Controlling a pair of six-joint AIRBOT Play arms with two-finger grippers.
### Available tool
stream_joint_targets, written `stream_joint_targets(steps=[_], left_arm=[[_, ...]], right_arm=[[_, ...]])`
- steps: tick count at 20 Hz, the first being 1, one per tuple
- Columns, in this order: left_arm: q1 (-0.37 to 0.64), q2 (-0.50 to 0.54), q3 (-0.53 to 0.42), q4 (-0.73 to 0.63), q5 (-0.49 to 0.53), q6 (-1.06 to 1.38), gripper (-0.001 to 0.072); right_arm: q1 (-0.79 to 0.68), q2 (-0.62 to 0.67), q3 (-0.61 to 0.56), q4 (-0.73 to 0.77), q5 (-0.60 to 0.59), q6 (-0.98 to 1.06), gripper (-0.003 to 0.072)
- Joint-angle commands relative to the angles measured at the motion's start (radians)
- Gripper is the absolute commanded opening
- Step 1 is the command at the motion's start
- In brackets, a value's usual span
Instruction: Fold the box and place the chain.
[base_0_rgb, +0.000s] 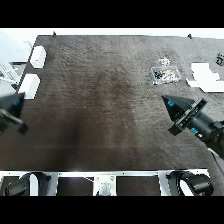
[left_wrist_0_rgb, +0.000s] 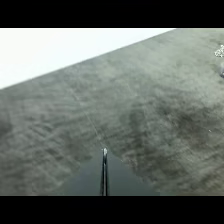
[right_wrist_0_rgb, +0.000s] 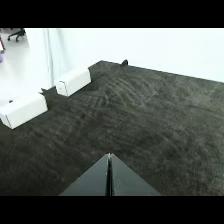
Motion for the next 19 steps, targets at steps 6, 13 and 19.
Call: stream_joint_targets(steps=[6,13,19], left_arm=[[0.0,0.205,-0.365,0.003,-0.003,-0.087,0.002],[0.0,0.205,-0.397,-0.002,-0.008,-0.098,0.0023],[0.0,0.205,-0.397,-0.011,-0.005,-0.103,0.0023]], right_arm=[[0.0,0.149,-0.255,-0.021,-0.143,0.009,0.0013],[0.001,0.149,-0.305,-0.02,-0.143,0.009,0.0013],[0.001,0.149,-0.305,-0.02,-0.143,0.009,0.0013]])
